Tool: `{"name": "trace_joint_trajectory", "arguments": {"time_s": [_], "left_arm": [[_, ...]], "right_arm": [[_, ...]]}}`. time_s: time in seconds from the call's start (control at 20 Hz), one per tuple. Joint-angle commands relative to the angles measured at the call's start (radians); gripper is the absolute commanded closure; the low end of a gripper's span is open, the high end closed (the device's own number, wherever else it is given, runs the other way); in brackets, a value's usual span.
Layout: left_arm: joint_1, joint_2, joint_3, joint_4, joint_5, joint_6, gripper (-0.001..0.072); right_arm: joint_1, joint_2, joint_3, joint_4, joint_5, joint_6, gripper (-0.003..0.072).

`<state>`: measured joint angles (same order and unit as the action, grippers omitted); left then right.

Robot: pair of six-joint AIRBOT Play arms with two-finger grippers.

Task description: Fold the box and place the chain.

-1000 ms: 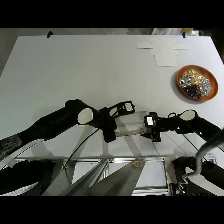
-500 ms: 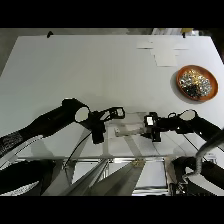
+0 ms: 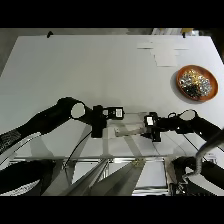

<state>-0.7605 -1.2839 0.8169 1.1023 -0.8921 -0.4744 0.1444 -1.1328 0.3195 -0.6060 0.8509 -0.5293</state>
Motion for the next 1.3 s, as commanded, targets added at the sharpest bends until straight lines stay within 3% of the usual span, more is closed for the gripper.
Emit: {"name": "trace_joint_trajectory", "arguments": {"time_s": [0.0, 0.65, 0.75, 0.8, 1.05, 1.25], "left_arm": [[-0.002, -0.013, -0.001, -0.028, 0.024, 0.157, 0.0617], [-0.069, -0.055, -0.003, -0.064, 0.029, 0.161, 0.0614], [-0.076, -0.056, -0.003, -0.074, 0.030, 0.161, 0.0494], [-0.079, -0.056, -0.003, -0.077, 0.030, 0.161, 0.0485], [-0.101, -0.072, -0.003, -0.100, 0.038, 0.161, 0.0508], [-0.108, -0.086, -0.003, -0.101, 0.103, 0.152, 0.0509]], "right_arm": [[0.000, 0.000, 0.000, 0.000, 0.000, 0.000, 0.0304], [0.000, 0.000, 0.000, 0.000, 0.000, 0.000, 0.0304], [0.000, 0.000, 0.000, 0.000, 0.000, 0.000, 0.0304], [0.000, 0.000, 0.000, 0.000, 0.000, 0.000, 0.0304], [0.000, 0.000, 0.000, 0.000, 0.000, 0.000, 0.0304], [0.000, 0.000, 0.000, 0.000, 0.000, 0.000, 0.0304]]}}
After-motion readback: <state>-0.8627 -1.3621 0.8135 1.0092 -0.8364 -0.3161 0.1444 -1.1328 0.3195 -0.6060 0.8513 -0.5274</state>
